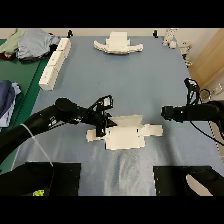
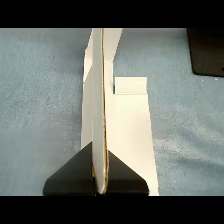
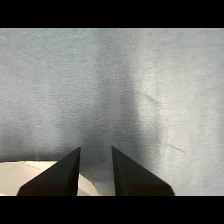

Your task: Fold the box.

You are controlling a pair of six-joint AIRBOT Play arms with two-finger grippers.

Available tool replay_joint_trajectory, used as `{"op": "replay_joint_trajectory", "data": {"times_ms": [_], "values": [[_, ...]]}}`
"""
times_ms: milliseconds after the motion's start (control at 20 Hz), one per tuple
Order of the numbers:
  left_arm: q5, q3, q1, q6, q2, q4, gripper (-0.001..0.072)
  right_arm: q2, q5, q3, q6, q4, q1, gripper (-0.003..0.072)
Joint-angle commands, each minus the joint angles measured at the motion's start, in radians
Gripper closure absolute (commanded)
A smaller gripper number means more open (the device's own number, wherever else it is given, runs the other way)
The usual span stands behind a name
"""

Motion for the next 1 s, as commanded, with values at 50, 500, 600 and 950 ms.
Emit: {"op": "replay_joint_trajectory", "data": {"times_ms": [50, 500, 600, 950], "values": [[-0.198, 0.053, 0.069, -0.058, -0.121, 0.002, 0.0699, 0.001, 0.000, 0.001, 0.000, 0.023, 0.001, 0.0386], [-0.240, 0.151, 0.080, -0.099, -0.194, 0.024, 0.0697, 0.001, 0.000, 0.001, 0.000, 0.039, 0.002, 0.0385], [-0.240, 0.150, 0.081, -0.132, -0.194, 0.025, 0.0698, 0.001, 0.000, 0.001, 0.000, 0.039, 0.002, 0.0386], [-0.131, 0.109, 0.043, -0.122, -0.109, 0.036, 0.0703, 0.001, 0.000, 0.001, 0.000, 0.038, 0.002, 0.0386]]}}
